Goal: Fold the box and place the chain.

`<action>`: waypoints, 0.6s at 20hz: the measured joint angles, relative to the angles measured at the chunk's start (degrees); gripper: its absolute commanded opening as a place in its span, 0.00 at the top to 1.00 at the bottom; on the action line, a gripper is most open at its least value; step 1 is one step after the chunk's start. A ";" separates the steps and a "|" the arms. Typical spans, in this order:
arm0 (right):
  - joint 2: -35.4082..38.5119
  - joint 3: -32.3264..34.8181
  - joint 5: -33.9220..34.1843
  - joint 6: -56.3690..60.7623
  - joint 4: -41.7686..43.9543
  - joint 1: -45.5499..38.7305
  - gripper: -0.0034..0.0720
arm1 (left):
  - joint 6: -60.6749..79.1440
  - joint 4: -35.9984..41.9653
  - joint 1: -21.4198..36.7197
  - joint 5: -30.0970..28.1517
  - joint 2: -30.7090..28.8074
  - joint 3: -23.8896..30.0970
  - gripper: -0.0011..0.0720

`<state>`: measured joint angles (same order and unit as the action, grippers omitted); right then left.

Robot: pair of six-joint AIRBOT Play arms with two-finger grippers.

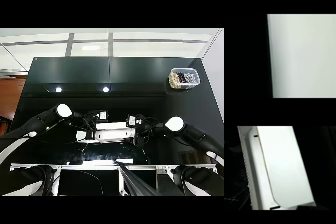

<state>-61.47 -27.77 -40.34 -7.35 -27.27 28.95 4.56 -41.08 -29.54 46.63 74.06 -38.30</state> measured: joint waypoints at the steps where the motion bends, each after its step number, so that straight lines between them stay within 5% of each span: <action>1: -1.11 0.00 -0.50 -2.19 0.57 -0.33 0.02 | 0.00 0.00 0.00 0.00 0.00 0.00 0.94; 12: -7.23 0.00 0.42 -5.70 0.87 -0.94 0.02 | -0.04 -0.02 0.00 0.00 0.00 0.00 0.94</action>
<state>-68.71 -27.77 -39.92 -13.06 -26.39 28.01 4.51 -41.10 -29.54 46.63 74.06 -38.30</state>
